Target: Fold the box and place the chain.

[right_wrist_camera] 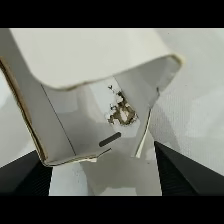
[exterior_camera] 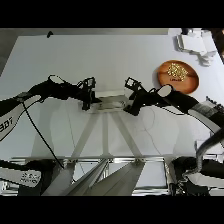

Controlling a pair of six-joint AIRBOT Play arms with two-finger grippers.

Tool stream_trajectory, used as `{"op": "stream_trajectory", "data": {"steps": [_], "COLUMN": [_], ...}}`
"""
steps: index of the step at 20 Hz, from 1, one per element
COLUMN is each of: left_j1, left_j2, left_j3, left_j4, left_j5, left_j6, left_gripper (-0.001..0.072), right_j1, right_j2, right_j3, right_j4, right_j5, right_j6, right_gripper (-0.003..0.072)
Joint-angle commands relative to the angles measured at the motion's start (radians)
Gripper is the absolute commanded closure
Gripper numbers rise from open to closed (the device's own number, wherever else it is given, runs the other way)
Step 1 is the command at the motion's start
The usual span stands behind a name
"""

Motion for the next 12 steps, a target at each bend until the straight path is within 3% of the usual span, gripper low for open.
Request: {"op": "stream_trajectory", "data": {"steps": [1,7,12], "left_j1": [-0.001,-0.001,-0.001], "left_j2": [0.0,0.0,0.0], "left_j3": [0.0,0.0,0.0], "left_j4": [0.0,0.0,0.0], "left_j5": [-0.001,-0.001,-0.001], "left_j6": [0.001,0.001,0.001], "left_gripper": [0.0702,0.0702,0.0702], "right_j1": [-0.005,-0.018,-0.072], "right_j2": [-0.014,-0.082,-0.174], "right_j3": [0.019,0.034,0.126], "right_j4": [-0.023,0.153,0.164], "right_j5": [0.034,0.083,0.227], "right_j6": [-0.115,-0.409,-0.42], "right_gripper": [0.0001,0.0001,0.0009]}}
